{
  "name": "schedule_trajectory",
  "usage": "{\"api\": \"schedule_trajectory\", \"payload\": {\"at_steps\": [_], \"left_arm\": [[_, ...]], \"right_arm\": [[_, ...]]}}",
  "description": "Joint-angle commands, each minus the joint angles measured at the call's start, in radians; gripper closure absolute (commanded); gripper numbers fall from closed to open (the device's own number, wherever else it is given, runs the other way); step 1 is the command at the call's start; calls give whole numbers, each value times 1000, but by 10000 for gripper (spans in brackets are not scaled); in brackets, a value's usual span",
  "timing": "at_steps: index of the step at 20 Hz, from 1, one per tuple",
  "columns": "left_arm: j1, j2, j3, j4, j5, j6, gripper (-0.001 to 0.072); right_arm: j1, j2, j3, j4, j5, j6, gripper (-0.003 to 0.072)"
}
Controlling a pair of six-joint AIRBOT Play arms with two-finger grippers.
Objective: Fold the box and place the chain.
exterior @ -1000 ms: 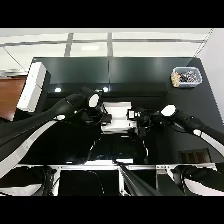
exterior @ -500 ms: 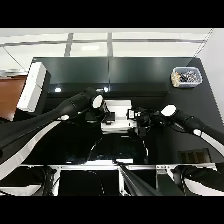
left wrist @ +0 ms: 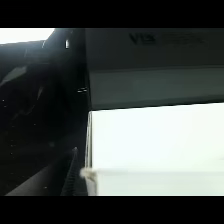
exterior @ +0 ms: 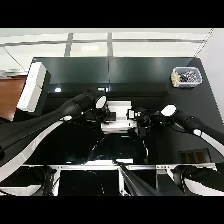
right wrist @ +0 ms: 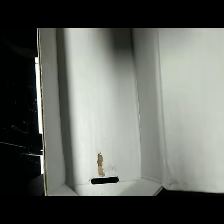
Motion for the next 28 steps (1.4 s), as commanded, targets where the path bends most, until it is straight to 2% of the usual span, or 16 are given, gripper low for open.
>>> {"api": "schedule_trajectory", "payload": {"at_steps": [1, 11, 12, 14, 17, 18, 19, 20, 21, 28], "left_arm": [[0, 0, 2, 26, 3, -27, 376], [-10, 0, 2, 21, 7, -77, 386], [-12, 0, 2, 21, 10, -75, 519], [-13, 0, 2, 5, 24, -46, 682], [-12, 0, 2, -2, 27, -47, 681], [-11, 0, 2, -3, 30, -47, 678], [-11, 0, 2, -9, 31, -47, 590], [-11, 0, 2, -9, 32, -47, 386], [-11, 0, 2, -8, 29, -47, 302], [-16, -3, 1, 40, -13, -66, 305]], "right_arm": [[1, 0, 0, 0, 0, 0, 550], [1, 0, 0, 0, 0, 0, 550], [1, 0, 0, 0, 0, 0, 550], [1, 0, 0, 0, 0, 0, 550], [1, 0, 0, 0, 0, 0, 551], [1, 0, 0, 0, 0, 0, 551], [1, 0, 0, 0, 0, 0, 551], [1, 0, 0, 0, 0, 0, 551], [1, 0, 0, 0, 0, 0, 551], [1, 0, 0, 0, 0, 0, 551]]}}
